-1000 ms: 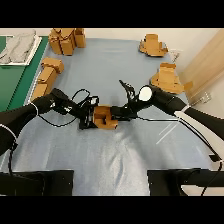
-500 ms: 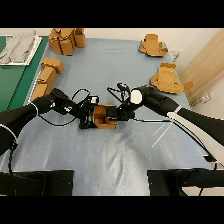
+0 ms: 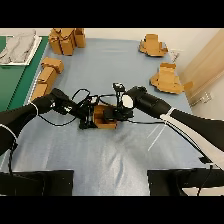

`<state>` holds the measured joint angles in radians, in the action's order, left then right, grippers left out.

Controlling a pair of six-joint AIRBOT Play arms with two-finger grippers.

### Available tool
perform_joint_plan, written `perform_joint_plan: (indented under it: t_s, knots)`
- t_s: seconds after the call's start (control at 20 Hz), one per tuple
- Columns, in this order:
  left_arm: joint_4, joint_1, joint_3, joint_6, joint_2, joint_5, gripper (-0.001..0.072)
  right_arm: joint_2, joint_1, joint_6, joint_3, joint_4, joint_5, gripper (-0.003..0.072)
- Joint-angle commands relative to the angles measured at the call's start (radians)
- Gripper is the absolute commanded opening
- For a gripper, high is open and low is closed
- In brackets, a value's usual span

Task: Fold the box.

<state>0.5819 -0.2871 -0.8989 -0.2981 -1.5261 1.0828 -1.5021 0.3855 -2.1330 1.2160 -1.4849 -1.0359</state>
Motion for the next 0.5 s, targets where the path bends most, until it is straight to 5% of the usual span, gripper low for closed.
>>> perform_joint_plan:
  t_s: [0.0,0.45]
  knots:
    - [0.000,0.000,0.000,0.001,0.000,0.000,0.0287,-0.002,0.016,-0.044,0.002,-0.087,-0.009,0.0374]
    - [0.000,0.000,0.000,0.001,0.000,0.000,0.0287,-0.051,0.018,-0.047,0.035,-0.082,0.034,0.0365]
